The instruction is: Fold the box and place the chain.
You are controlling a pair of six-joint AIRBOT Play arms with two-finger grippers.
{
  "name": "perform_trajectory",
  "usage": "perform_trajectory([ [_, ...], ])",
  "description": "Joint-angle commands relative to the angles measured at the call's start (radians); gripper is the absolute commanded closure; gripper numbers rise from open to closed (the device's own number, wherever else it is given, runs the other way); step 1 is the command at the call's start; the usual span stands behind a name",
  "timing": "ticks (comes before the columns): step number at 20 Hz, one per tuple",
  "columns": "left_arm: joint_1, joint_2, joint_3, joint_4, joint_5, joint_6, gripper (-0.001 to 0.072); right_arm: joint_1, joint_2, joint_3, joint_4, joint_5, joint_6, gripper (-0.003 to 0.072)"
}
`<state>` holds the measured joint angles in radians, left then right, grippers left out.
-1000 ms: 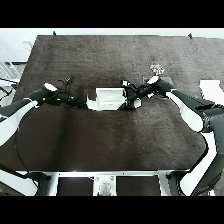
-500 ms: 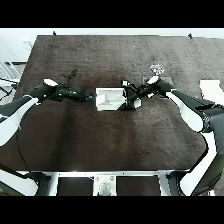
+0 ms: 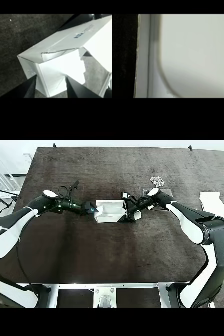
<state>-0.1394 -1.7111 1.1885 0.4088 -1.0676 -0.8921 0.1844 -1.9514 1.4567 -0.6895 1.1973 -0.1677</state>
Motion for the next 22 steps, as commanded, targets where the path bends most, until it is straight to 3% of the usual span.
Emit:
perform_trajectory([
  [1,0.0,0.0,0.001,-0.009,-0.018,-0.002,0.0294,0.0,0.0,0.0,0.0,0.0,0.0,0.0108],
  [4,-0.006,0.0,0.001,-0.008,-0.013,-0.042,0.0311,0.0,0.0,0.0,0.0,0.0,0.0,0.0107],
  [5,-0.015,0.0,0.001,-0.008,-0.013,-0.063,0.0362,0.0,0.0,0.0,0.0,0.0,0.0,0.0108],
  [10,-0.057,0.01,0.019,0.053,0.055,-0.114,0.0352,0.0,0.0,0.0,0.0,0.0,0.0,0.0108],
  [22,-0.197,0.01,0.233,0.584,0.079,-0.62,0.0353,0.0,0.0,0.0,0.0,0.0,0.0,0.0108],
])
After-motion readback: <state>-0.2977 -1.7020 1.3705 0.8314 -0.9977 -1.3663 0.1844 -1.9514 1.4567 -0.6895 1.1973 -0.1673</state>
